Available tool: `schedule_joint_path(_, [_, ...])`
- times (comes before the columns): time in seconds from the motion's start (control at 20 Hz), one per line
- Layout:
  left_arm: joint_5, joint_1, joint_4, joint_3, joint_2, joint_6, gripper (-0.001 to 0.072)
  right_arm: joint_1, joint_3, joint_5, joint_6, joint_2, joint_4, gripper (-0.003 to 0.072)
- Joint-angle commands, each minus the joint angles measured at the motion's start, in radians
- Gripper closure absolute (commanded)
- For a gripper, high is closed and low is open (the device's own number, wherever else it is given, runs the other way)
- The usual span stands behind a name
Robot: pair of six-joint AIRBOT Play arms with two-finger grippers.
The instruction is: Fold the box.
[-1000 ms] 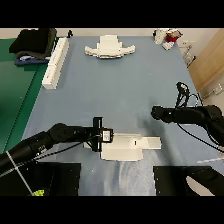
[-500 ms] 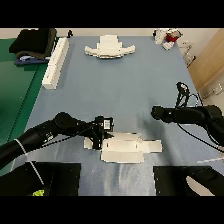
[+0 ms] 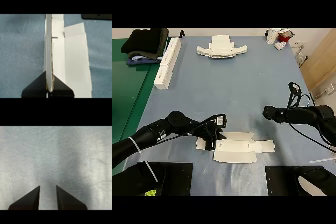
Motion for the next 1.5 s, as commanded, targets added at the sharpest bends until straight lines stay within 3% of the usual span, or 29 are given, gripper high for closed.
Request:
schedule_joint_path(0.0, [-0.003,0.010,-0.004,0.021,0.002,-0.042,0.0696,0.000,0.000,-0.001,0.000,-0.001,0.003,0.0382])
schedule_joint_path(0.25, [-0.023,0.069,-0.003,0.020,0.002,-0.074,0.0696,0.000,0.000,-0.001,0.000,-0.001,0.003,0.0382])
schedule_joint_path(0.5, [-0.090,0.066,0.021,0.020,0.002,-0.071,0.0696,0.000,0.000,0.000,0.000,-0.001,0.003,0.0382])
schedule_joint_path(1.45, [-0.121,0.068,0.026,-0.012,0.002,0.029,0.0696,0.000,0.000,-0.001,0.000,-0.001,0.003,0.0382])
